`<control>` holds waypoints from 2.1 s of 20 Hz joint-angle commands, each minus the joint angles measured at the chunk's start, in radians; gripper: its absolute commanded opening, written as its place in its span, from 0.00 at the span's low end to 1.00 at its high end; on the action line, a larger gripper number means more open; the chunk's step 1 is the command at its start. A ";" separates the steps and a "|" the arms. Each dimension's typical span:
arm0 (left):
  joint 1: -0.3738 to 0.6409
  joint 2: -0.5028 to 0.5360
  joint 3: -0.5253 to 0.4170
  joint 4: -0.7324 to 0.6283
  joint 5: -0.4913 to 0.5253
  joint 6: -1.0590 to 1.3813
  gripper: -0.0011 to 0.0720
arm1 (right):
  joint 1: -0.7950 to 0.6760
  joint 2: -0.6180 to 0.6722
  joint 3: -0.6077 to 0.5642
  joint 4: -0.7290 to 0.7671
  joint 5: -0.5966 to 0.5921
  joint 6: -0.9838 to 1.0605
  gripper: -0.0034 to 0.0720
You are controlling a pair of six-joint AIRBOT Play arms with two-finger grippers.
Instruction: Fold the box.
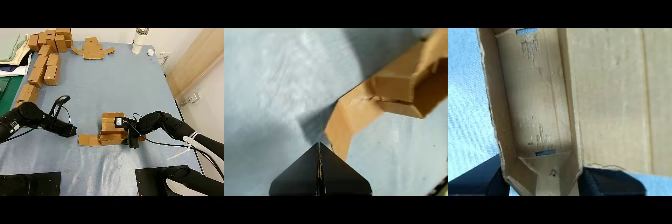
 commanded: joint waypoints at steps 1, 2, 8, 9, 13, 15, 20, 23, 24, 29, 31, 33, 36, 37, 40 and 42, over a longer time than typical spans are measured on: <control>0.009 -0.057 -0.054 -0.040 0.003 -0.164 0.03 | 0.000 0.000 0.000 0.000 0.000 0.000 0.72; -0.016 -0.075 -0.056 -0.053 0.025 -0.165 0.03 | 0.000 0.000 0.000 0.000 0.000 0.000 0.72; -0.253 -0.111 -0.055 -0.168 0.253 -0.168 0.03 | 0.000 0.000 0.000 0.000 0.000 0.000 0.72; -0.269 -0.111 -0.055 -0.169 0.256 -0.169 0.03 | 0.000 0.000 0.000 0.000 0.000 0.000 0.72; -0.285 -0.111 -0.055 -0.182 0.253 -0.175 0.03 | 0.000 0.000 0.000 0.000 0.000 0.000 0.72; -0.285 -0.109 -0.054 -0.232 0.250 -0.165 0.03 | 0.000 0.000 0.000 0.000 0.000 0.000 0.72; -0.283 -0.109 0.014 -0.248 0.169 -0.138 0.03 | 0.000 0.000 0.000 0.000 0.000 0.000 0.72; -0.283 -0.109 0.038 -0.234 0.156 -0.142 0.42 | 0.000 0.000 0.000 0.000 0.000 0.000 0.72; -0.282 -0.109 0.038 -0.234 0.156 -0.142 0.42 | 0.000 0.000 0.000 0.000 0.000 0.000 0.72; -0.243 -0.109 0.042 -0.235 0.124 -0.165 0.42 | 0.000 0.000 0.000 0.000 0.000 0.000 0.72; -0.211 -0.109 0.053 -0.234 0.076 -0.165 0.42 | 0.000 0.000 0.000 0.000 0.000 0.000 0.72; -0.184 -0.109 0.064 -0.234 0.057 -0.165 0.42 | 0.000 0.000 0.000 0.000 0.000 0.000 0.72; -0.187 -0.109 0.097 -0.269 0.048 -0.098 0.43 | 0.000 0.000 0.000 0.000 0.000 0.000 0.72; -0.191 -0.109 0.109 -0.313 0.043 -0.045 0.44 | 0.000 0.000 0.000 0.000 0.000 0.000 0.72; -0.197 -0.110 0.121 -0.378 0.044 0.028 0.44 | 0.000 0.000 0.000 0.000 0.000 0.000 0.72; -0.198 -0.119 0.121 -0.362 0.031 0.028 0.44 | 0.000 0.000 0.000 0.000 0.000 0.000 0.72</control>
